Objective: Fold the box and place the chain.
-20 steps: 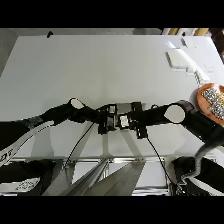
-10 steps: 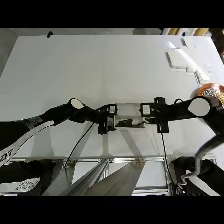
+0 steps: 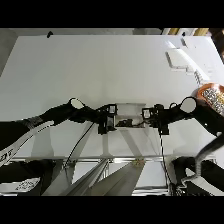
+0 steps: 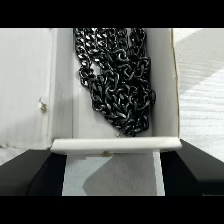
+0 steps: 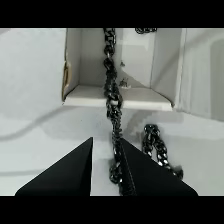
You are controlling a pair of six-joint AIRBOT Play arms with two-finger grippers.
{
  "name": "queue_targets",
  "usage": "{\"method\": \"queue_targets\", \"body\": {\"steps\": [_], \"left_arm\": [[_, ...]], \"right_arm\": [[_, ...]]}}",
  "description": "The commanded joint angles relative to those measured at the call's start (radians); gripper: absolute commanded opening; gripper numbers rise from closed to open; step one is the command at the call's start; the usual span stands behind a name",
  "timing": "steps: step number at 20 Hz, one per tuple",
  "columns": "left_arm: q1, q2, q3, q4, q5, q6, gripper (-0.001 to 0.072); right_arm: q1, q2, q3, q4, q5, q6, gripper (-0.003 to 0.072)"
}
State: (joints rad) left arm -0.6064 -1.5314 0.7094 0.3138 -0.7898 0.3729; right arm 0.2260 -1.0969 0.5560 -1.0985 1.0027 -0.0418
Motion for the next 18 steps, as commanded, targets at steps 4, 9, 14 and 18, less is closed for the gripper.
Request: {"method": "queue_targets", "body": {"steps": [4,9,14,18], "left_arm": [[0.000,0.000,0.001,0.000,0.000,0.000,0.0290],[0.000,0.000,0.001,0.000,0.000,0.000,0.0290],[0.000,0.000,0.001,0.000,0.000,0.000,0.0290],[0.000,0.000,0.001,0.000,0.000,0.000,0.0290]], "right_arm": [[0.006,-0.063,-0.005,0.023,-0.071,-0.016,0.0140],[0.062,0.081,0.031,-0.243,0.013,0.192,0.0020],[0.139,0.250,0.148,-0.247,0.167,0.230,0.0020],[0.264,0.265,0.162,-0.027,0.089,0.229,0.0020]]}}
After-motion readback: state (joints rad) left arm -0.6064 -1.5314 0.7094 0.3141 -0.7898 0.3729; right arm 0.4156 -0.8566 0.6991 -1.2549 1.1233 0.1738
